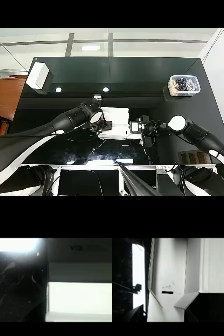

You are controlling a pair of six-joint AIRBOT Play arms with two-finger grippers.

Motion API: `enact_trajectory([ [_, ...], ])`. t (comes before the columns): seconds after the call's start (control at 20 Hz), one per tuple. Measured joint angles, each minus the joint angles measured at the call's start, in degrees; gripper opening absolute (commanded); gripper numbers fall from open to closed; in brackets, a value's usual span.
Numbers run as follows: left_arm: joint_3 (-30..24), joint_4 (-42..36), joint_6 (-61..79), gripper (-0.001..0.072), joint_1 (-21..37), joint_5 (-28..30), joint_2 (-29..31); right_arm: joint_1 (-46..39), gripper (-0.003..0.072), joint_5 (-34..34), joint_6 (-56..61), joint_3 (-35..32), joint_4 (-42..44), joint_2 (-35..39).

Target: Fold the box and place the chain.

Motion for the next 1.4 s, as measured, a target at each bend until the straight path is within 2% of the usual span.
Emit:
enact_trajectory([
  [0.2,-1.09,-0.42,0.31,0.0031,0.17,1.4,0.0,0.0,0.0709,-1.2,0.28,0.07,0.98,-1.44],
  [0.25,-1.22,-0.46,0.44,0.0031,0.17,1.53,-0.02,0.0,0.0675,-1.66,0.15,0.07,1.81,-1.75],
  [0.3,-1.31,-0.5,0.59,0.0031,0.2,1.62,-0.02,0.0,0.0593,-2.16,-0.17,0.07,2.54,-2.01],
  [0.35,-1.38,-0.57,0.61,0.0031,0.2,1.66,-0.04,0.0,0.0591,-2.51,-0.57,0.07,3.43,-2.21],
  [0.4,-1.42,-0.66,0.61,0.0031,0.2,1.66,-0.04,0.0,0.0478,-2.71,-0.9,0.07,4.15,-2.32],
  [0.5,-1.49,-0.7,0.63,0.0031,0.2,1.66,-0.04,0.0,0.0327,-3.02,-1.18,0.07,5.18,-2.49],
  [0.55,-1.51,-0.7,0.66,0.0031,0.2,1.66,-0.04,0.15,0.03,-2.99,-1.18,0.07,5.64,-2.56],
  [0.7,-1.53,-0.72,0.81,0.0031,0.2,1.64,-0.04,1.57,0.0299,-3.48,-0.24,0.07,6.75,-2.6],
  [0.8,-1.53,-0.72,0.81,0.0031,0.2,1.64,-0.04,3.13,0.0168,-4.83,1.75,0.07,7.19,-2.69],
  [1.3,-1.53,-0.81,0.81,0.0031,-0.07,1.55,-0.11,5.77,0.0171,-10.12,6.62,0.07,12.55,-4.61],
  [1.35,-1.53,-0.85,0.81,0.003,-0.07,1.55,-0.11,5.77,0.0191,-10.34,6.73,0.07,12.81,-4.76],
  [1.4,-1.53,-0.87,0.79,0.003,-0.07,1.53,-0.11,5.84,0.0334,-10.64,6.8,0.07,13.2,-4.96],
])
